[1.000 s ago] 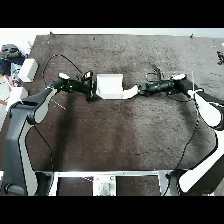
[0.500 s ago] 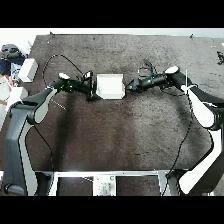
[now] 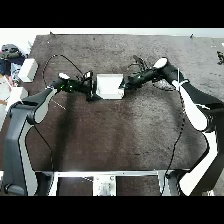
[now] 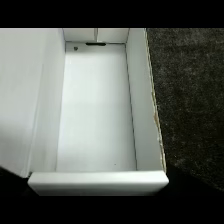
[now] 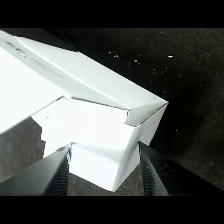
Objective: Fold the box and place the chain.
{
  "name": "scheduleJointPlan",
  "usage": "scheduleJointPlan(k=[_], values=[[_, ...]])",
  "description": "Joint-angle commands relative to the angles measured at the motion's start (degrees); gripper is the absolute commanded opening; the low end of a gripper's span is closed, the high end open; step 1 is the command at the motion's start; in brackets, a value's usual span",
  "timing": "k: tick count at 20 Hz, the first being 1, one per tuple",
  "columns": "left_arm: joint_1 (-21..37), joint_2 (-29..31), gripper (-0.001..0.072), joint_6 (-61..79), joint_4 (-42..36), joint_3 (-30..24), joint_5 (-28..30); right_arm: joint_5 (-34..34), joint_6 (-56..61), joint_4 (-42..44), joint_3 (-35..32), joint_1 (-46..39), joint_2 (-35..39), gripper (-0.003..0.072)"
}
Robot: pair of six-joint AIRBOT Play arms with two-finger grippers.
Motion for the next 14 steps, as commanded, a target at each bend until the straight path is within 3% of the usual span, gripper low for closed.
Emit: scheduleJointPlan(k=[1, 10, 14], values=[[0.0, 0.0, 0.0405, 0.0, 0.0, 0.0, 0.0, -1.3, 4.6, -4.3, 0.7, 2.1, 0.0, 0.0464], [0.0, 0.0, 0.0405, 0.0, 0.0, 0.0, 0.0, -5.4, 13.6, -18.8, 0.8, 7.0, 0.0, 0.0464], [0.0, 0.0, 0.0405, 0.0, 0.0, 0.0, 0.0, -5.4, 21.7, -29.8, 4.4, 9.6, -1.0, 0.0463]])
